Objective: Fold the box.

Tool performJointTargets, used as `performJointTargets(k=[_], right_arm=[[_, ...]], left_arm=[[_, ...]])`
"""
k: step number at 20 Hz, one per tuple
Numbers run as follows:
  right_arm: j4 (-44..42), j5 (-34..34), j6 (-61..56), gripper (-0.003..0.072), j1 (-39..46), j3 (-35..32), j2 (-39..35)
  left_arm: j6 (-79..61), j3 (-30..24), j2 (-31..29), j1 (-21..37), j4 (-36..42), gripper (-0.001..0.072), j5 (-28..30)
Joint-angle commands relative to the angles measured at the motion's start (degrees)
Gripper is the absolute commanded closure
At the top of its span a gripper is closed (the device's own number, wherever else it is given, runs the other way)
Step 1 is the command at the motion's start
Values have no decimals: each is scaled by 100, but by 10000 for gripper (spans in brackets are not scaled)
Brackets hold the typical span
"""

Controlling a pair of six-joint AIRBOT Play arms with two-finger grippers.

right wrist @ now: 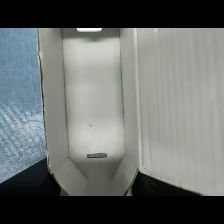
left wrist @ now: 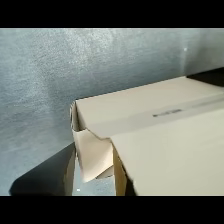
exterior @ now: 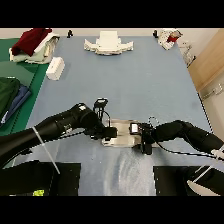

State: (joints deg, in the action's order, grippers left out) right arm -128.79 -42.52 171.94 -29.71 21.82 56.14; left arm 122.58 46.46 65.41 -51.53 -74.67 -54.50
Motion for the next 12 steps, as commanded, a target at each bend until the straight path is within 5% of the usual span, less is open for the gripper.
performJointTargets(k=[1, 12], right_arm=[[0, 0, -2, 139, -2, 0, -2], [0, 0, -2, 139, -4, 0, -2]], left_arm=[[798, 516, 597, -245, -514, 361, -601], [1803, 1217, 1547, -601, -1158, 367, -1207]])
